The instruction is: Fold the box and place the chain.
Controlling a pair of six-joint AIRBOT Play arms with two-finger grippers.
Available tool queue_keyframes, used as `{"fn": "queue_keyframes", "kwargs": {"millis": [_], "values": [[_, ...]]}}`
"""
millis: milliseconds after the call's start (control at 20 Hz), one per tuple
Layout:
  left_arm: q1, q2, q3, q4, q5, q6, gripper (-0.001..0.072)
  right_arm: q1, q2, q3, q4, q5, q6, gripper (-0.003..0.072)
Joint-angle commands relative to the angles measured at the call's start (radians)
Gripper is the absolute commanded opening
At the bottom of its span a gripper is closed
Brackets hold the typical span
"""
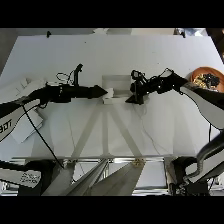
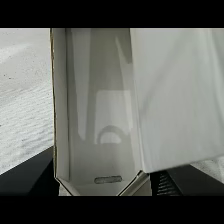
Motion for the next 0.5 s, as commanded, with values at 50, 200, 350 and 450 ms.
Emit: {"fn": "queue_keyframes", "kwargs": {"millis": [50,200,350,450], "values": [[-0.026,-0.001,0.033,0.11,0.041,-0.108,0.0639,0.0,0.001,0.0,0.0,0.0,0.0,0.0458],[-0.043,-0.001,0.086,0.202,0.05,-0.219,0.0639,0.0,0.001,0.0,0.0,0.0,0.0,0.0458],[-0.072,-0.001,0.142,0.409,0.056,-0.365,0.0639,0.0,0.001,0.0,0.0,0.0,0.0,0.0458],[-0.092,-0.001,0.167,0.502,0.068,-0.446,0.0639,0.0,0.001,0.0,0.0,0.0,0.0,0.0458]]}}
